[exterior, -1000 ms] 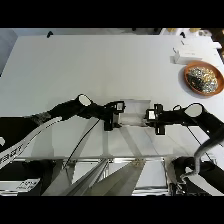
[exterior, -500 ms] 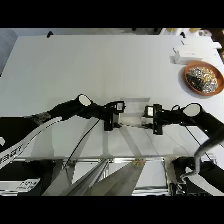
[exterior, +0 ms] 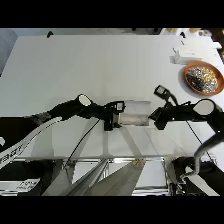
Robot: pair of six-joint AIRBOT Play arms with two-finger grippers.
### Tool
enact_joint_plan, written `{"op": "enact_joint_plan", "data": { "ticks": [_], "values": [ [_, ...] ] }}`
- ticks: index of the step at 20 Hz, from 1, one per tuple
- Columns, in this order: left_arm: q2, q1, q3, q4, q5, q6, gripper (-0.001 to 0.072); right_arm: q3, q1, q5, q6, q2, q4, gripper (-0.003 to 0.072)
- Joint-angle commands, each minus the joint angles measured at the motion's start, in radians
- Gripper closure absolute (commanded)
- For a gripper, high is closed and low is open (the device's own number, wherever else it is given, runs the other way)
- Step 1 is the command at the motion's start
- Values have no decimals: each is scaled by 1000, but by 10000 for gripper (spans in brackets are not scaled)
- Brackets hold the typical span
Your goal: Fold the box and place the chain.
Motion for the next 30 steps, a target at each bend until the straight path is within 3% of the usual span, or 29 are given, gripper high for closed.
{"op": "enact_joint_plan", "data": {
  "ticks": [1, 6, 10, 12, 18, 30],
  "values": [
    [1, 1, 0, 1, 1, 1, 433, 89, -121, 76, 385, 23, -93, 669],
    [1, 1, 0, 1, 0, 1, 433, 74, -246, 21, 626, -6, -293, 669],
    [1, 1, 0, 1, 0, 1, 433, -15, -245, -26, 626, -76, -265, 669],
    [1, 1, 0, 1, 0, 1, 433, -51, -243, -56, 623, -114, -182, 669],
    [1, 1, 0, 1, 0, 1, 433, -56, -166, -47, 548, -197, -121, 669],
    [1, 1, 0, 1, 0, 1, 433, -56, -137, -27, 544, -191, -122, 669]
  ]
}}
